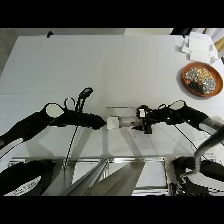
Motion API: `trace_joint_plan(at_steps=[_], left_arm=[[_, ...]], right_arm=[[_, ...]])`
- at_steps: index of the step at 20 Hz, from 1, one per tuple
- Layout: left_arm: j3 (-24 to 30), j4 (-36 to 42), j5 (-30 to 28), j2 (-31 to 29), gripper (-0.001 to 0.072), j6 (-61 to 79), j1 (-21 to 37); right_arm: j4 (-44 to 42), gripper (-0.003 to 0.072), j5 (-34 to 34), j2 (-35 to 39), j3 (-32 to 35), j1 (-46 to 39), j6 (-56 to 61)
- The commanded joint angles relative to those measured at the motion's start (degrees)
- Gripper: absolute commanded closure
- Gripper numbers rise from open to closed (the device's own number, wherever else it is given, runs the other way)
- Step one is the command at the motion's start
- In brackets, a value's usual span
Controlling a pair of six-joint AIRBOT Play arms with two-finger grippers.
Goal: Fold the box and place the chain.
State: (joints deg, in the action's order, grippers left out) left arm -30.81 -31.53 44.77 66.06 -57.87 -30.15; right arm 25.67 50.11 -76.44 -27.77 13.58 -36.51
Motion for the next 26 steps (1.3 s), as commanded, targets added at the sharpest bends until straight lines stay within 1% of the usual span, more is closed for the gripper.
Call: trace_joint_plan(at_steps=[1,2,5,11,13,15,18,20,26], left_arm=[[-0.04,0.13,1.07,-0.04,0.0385,-0.07,-0.09],[-0.04,0.26,1.01,-0.04,0.0368,-0.04,-0.09],[-0.04,1.18,0.63,-0.04,0.0367,-0.04,-0.35],[-0.15,1.18,-4.55,0.0,0.0357,-0.85,-3.72],[-0.9,0.39,-5.27,0.28,0.0356,-4.22,-4.0],[-2.43,-2.56,-5.22,0.66,0.0356,-8.7,-4.2],[-5.46,-9.29,-3.93,1.99,0.0355,-16.55,-5.16],[-6.75,-10.82,-1.97,3.08,0.0355,-19.45,-5.31],[-8.63,-16.98,0.39,3.52,0.0355,-25.29,-5.75]], right_arm=[[0.0,0.0182,0.02,0.0,-0.07,0.02,0.02],[-0.02,0.0182,0.02,0.0,-0.07,0.02,0.02],[-0.02,0.0182,0.02,0.0,-0.07,0.02,0.02],[0.0,0.0182,0.02,0.0,-0.07,0.02,0.02],[0.0,0.0182,0.02,0.0,-0.07,0.02,0.02],[-0.02,0.0182,0.04,0.0,-0.07,0.02,0.02],[-0.02,0.0182,0.0,0.0,-0.07,0.02,0.02],[0.0,0.0182,0.04,0.0,-0.07,0.02,0.02],[0.0,0.0182,0.04,0.0,-0.07,0.02,0.02]])
